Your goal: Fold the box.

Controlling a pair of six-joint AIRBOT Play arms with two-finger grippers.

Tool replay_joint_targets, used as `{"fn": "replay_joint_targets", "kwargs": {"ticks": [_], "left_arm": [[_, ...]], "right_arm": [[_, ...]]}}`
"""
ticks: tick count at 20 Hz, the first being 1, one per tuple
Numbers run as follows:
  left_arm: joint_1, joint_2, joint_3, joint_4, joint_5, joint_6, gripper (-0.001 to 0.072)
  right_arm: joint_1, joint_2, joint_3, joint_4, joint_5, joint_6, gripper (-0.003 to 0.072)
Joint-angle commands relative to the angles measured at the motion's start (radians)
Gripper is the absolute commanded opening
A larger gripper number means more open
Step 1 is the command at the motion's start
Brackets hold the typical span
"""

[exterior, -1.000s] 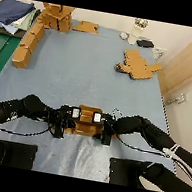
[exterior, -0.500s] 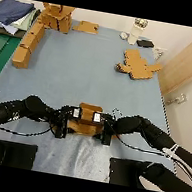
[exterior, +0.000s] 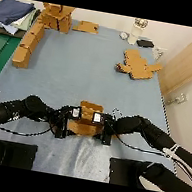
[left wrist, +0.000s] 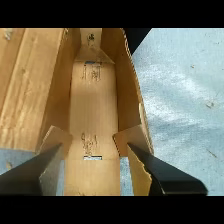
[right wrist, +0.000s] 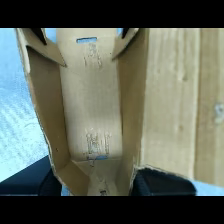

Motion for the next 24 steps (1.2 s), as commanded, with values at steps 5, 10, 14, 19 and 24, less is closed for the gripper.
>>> {"fn": "replay_joint_targets", "kwargs": {"ticks": [5,10,14,19,24], "left_arm": [[0.002,0.038,0.007,0.173,0.091,-0.204,0.0042],[0.002,0.241,0.009,0.562,-0.013,-0.631,0.0013],[0.057,0.449,0.008,0.958,-0.074,-1.664,0.0013],[0.238,0.468,-0.032,0.995,-0.37,-1.974,0.0012],[0.249,0.35,-0.07,0.754,-0.313,-1.796,0.0012]], "right_arm": [[-0.001,-0.001,0.0,0.0,0.001,0.001,0.0448],[-0.001,-0.001,0.0,0.0,0.001,0.001,0.0448],[-0.001,-0.001,0.0,0.0,0.001,0.001,0.0449],[-0.001,-0.001,0.0,0.0,0.001,0.001,0.0448],[-0.001,-0.001,0.0,0.0,0.001,0.001,0.0448]]}}
